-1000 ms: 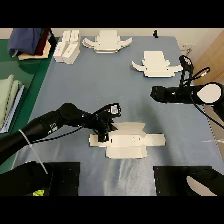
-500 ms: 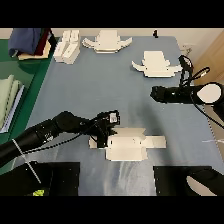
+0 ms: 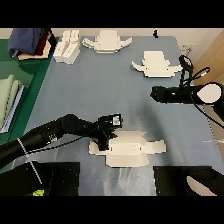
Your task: Fold the box.
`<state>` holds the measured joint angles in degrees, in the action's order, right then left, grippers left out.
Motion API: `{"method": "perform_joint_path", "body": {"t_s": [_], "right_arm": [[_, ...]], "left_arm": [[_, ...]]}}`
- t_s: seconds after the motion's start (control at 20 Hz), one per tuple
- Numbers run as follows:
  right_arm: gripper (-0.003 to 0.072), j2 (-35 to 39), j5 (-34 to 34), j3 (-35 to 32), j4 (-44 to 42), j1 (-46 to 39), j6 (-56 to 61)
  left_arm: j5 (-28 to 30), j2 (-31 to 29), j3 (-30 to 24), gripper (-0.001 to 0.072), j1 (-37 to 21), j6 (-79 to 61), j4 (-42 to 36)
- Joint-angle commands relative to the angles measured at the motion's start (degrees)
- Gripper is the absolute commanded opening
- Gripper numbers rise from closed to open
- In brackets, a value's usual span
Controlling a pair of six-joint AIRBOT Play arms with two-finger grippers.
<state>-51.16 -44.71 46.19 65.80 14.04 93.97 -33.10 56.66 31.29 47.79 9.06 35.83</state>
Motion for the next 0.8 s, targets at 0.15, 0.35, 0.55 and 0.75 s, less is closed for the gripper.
{"method": "perform_joint_path", "body": {"t_s": [0.15,0.35,0.55,0.75], "right_arm": [[0.0007,0.0,-0.1,0.0,0.0,0.0,-0.2],[0.0007,0.0,0.0,0.0,-0.2,0.0,-0.2],[0.0007,0.0,-0.1,0.0,-0.5,0.0,-0.2],[0.0007,0.0,-0.1,0.0,-0.7,0.0,-0.2]], "left_arm": [[8.1,-4.0,0.0,0.0013,2.0,2.1,4.7],[9.0,-5.5,-0.1,0.0013,2.3,2.1,6.5],[10.6,-3.8,-1.2,0.0013,2.3,2.2,8.0],[10.6,-2.1,-2.9,0.0014,3.9,2.4,7.7]]}}
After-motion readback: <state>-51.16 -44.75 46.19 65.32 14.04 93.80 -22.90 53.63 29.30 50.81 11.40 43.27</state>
